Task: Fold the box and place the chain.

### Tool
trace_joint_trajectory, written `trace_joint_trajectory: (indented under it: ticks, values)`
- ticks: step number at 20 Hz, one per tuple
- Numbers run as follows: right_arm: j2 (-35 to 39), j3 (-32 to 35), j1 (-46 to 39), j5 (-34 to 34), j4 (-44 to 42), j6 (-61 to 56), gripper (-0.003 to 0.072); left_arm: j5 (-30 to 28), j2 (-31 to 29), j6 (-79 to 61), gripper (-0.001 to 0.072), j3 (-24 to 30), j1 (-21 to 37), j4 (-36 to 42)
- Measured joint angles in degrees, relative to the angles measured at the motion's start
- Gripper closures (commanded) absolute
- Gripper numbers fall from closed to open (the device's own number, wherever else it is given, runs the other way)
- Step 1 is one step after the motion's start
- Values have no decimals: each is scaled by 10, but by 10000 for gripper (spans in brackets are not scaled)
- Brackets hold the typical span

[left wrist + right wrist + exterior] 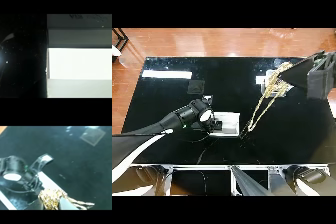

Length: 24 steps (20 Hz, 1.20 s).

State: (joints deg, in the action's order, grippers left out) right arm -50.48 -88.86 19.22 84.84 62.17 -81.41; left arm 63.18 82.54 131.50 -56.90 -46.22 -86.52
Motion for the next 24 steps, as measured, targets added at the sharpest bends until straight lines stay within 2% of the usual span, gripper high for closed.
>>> trace_joint_trajectory:
  ticks: [5, 12, 20, 24]
  values:
    - [-1, 48, 34, -20, -35, 0, 668, 0, 0, 0, 686, 0, 0, 0]
    - [-17, 122, 48, -106, -120, 34, 668, 0, 0, 0, 686, 0, 0, 0]
    - [-43, 138, 66, -206, -254, 96, 667, 0, 0, 0, 687, 0, 0, 0]
    - [-45, 138, 56, -228, -278, 110, 667, 0, 0, 0, 686, 0, 0, 0]
